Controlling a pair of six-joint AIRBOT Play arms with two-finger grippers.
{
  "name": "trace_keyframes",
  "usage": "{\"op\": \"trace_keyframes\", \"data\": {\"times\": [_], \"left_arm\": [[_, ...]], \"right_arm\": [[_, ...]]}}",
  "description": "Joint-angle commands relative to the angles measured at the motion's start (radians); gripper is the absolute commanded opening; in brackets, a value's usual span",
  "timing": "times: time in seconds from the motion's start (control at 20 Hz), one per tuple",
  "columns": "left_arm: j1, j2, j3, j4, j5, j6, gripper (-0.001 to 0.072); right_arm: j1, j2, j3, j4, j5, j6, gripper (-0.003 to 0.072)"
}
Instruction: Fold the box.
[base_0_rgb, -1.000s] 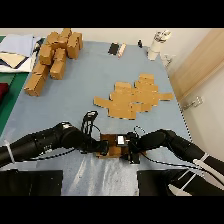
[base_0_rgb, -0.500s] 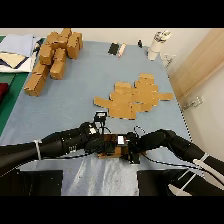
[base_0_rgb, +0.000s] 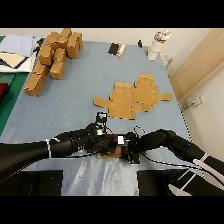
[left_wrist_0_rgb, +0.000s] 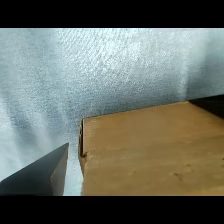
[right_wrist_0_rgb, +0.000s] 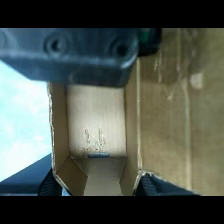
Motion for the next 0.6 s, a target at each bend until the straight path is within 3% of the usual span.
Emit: {"op": "trace_keyframes", "data": {"times": [0.0,0.25,0.3,0.35,0.55], "left_arm": [[-0.023,-0.031,0.005,0.01,-0.005,-0.026,0.048],[-0.04,-0.06,0.032,0.052,-0.051,-0.071,0.0472],[-0.043,-0.06,0.04,0.068,-0.053,-0.079,0.0268],[-0.046,-0.059,0.047,0.079,-0.042,-0.074,0.0014],[-0.052,-0.058,0.052,0.076,0.008,-0.077,0.0012]], "right_arm": [[0.0,0.001,0.0,0.0,0.0,0.0,0.0502],[0.0,0.001,0.0,0.0,0.0,0.0,0.0502],[0.0,0.001,0.0,0.0,0.0,0.0,0.0502],[0.0,0.001,0.0,0.0,0.001,0.0,0.0502],[0.0,0.001,0.0,0.0,0.0,0.0,0.0502]]}}
